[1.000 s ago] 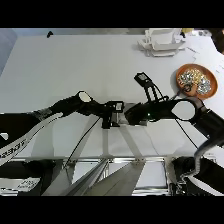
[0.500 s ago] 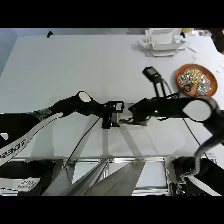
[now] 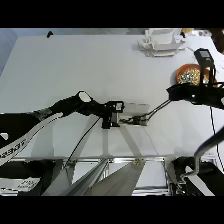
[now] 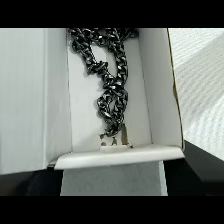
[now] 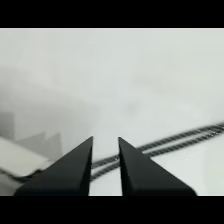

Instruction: Fold the box and place the chain.

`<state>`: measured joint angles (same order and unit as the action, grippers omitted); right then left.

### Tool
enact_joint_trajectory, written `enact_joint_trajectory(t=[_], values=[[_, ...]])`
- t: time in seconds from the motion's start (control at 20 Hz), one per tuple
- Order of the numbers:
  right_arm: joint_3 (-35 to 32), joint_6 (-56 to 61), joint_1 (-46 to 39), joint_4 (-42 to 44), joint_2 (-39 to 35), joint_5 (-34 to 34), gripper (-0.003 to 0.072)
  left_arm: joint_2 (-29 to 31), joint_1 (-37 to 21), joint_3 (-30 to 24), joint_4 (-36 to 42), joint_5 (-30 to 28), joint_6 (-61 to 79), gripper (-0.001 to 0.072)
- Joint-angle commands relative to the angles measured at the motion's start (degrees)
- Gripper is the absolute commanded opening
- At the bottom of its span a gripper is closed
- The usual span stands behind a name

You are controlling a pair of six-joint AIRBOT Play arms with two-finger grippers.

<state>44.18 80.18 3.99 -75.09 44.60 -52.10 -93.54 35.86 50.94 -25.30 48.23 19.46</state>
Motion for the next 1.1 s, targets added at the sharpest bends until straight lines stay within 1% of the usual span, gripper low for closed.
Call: enact_joint_trajectory(t=[0.0, 0.15, 0.2, 0.25, 0.55, 0.8, 1.05], values=[[0.0, 0.3, -4.3, -3.2, 4.8, 1.6, 0.0245, 0.0, 0.0, 0.0, 0.0, 0.0, 0.0, 0.0030], [0.0, 0.3, -4.3, -3.3, 11.0, 5.2, 0.0246, 0.0, 0.0, 0.0, 0.0, 0.0, 0.0, 0.0030], [0.0, 0.3, -4.3, -3.4, 13.3, 5.9, 0.0266, 0.0, 0.0, 0.0, 0.0, 0.0, 0.0, 0.0030], [0.0, 0.3, -4.3, -3.7, 15.6, 6.2, 0.0304, 0.0, 0.0, 0.0, 0.0, 0.0, 0.0, 0.0030], [0.0, 0.4, -4.3, -3.8, 25.3, 7.8, 0.0301, 0.0, 0.0, 0.0, 0.0, 0.0, 0.0, 0.0030], [0.0, 0.4, -4.3, -3.8, 29.4, 8.0, 0.0300, 0.0, 0.0, 0.0, 0.0, 0.0, 0.0, 0.0030], [0.0, 2.6, -4.3, -5.9, 29.7, 8.0, 0.0299, 0.0, 0.0, 0.0, 0.0, 0.0, 0.0, 0.0030]])
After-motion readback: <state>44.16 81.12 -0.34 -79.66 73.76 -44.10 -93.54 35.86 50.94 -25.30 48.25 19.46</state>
